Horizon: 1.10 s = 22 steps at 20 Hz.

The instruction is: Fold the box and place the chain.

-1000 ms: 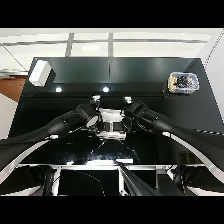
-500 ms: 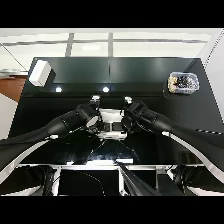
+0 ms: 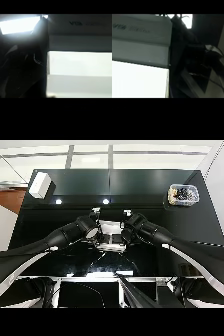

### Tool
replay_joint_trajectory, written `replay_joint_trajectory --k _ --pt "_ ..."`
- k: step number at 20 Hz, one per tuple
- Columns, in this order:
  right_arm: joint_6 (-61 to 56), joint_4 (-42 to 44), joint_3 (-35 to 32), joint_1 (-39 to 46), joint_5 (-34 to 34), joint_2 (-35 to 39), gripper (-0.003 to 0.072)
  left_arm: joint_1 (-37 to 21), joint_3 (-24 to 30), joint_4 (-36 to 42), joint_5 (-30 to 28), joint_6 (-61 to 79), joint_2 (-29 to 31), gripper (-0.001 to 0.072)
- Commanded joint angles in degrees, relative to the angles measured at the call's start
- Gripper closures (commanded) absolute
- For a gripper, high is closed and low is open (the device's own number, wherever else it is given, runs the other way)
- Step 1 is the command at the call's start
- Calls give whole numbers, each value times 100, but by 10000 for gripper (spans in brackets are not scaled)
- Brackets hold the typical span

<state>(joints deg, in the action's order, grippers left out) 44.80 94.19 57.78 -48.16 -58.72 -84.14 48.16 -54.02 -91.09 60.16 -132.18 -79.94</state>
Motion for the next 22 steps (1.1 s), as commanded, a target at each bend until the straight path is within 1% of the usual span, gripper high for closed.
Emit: replay_joint_trajectory --k 1,2,3,4,8,9,10,11,12,16,22 --pt "-39 0 0 -7 -31 -2 483 2 2 31 -7 -28 -2 681" --pt "-42 0 0 -7 -31 -2 484 2 2 31 -4 -28 -2 681" --pt "-37 2 0 -7 -28 -4 541 2 2 31 -4 -28 -2 681" --pt "-20 2 0 -7 -33 -2 629 2 2 35 -4 -28 -2 681" --pt "-15 2 2 -7 -28 0 630 2 2 50 -7 -28 -2 681" --pt "-15 2 4 -7 -26 2 611 2 2 50 -7 -28 -2 681" --pt "-17 4 4 -4 -33 2 506 2 2 50 -4 -28 -2 681" --pt "-17 -4 4 2 -76 4 377 2 2 50 -4 -28 -2 681" --pt "9 -20 4 2 -116 22 365 2 2 50 -2 -28 -2 681" --pt "315 -24 4 74 -251 310 364 2 2 50 -4 -28 -2 681" --pt "887 -22 7 374 -479 1270 365 2 2 50 -11 -28 -2 681"
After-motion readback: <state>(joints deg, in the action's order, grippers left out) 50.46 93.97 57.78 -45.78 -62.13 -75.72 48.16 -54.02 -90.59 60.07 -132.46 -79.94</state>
